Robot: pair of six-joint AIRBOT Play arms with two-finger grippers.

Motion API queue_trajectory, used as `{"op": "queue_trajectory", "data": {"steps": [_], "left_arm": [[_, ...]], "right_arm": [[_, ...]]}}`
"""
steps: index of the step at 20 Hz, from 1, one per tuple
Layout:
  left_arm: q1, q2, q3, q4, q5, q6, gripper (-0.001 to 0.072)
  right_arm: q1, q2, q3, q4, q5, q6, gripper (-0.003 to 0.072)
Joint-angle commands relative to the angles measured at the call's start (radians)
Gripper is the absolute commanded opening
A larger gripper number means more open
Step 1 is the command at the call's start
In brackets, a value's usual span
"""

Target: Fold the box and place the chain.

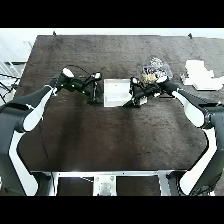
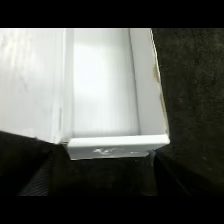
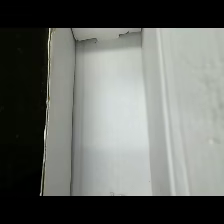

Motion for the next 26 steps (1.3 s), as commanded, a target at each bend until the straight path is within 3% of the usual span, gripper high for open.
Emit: {"op": "queue_trajectory", "data": {"steps": [1,8,20,26], "left_arm": [[0.01,0.0,0.0,0.013,-0.038,0.002,0.072],[0.006,0.0,0.0,-0.012,-0.04,0.022,0.072],[-0.027,-0.007,-0.035,-0.029,0.048,0.032,0.072],[-0.036,-0.027,-0.038,-0.106,0.082,0.087,0.072]], "right_arm": [[0.0,0.0,0.0,-0.004,-0.001,0.0,0.058],[0.0,0.0,0.0,-0.004,-0.001,0.0,0.058],[0.0,0.0,0.0,-0.004,-0.001,0.0,0.058],[0.0,0.0,0.0,-0.004,-0.001,0.0,0.058]]}}
